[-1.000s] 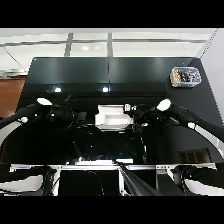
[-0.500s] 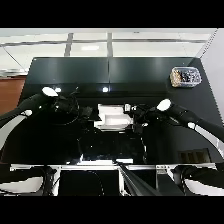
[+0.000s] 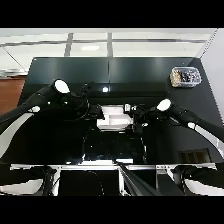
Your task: Fold the box and place the chain.
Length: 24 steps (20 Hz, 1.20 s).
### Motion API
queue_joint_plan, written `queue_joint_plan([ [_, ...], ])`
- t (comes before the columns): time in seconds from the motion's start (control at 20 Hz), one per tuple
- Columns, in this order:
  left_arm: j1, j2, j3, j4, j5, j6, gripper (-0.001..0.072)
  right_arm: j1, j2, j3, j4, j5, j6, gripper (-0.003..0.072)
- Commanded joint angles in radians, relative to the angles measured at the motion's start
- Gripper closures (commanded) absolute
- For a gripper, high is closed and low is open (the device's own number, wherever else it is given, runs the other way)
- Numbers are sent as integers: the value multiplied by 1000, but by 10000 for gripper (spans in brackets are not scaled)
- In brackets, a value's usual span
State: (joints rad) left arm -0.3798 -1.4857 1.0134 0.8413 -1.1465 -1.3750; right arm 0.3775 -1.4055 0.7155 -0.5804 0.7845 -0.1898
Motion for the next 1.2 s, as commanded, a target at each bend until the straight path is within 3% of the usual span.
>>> queue_joint_plan([
  [0.0,-47,-2,16,85,37,-107,228,0,0,0,0,0,0,467],
  [0.15,-80,-3,18,151,66,-200,266,0,0,0,0,0,0,467],
  [0.6,-184,-3,20,284,81,-365,267,0,0,0,0,0,0,467],
  [0.7,-209,-3,20,302,88,-397,316,0,0,0,0,0,0,467],
  [0.8,-225,-5,23,375,98,-483,316,0,0,0,0,0,0,468],
  [1.15,-281,-58,140,600,-23,-668,323,0,0,0,0,0,0,467],
])
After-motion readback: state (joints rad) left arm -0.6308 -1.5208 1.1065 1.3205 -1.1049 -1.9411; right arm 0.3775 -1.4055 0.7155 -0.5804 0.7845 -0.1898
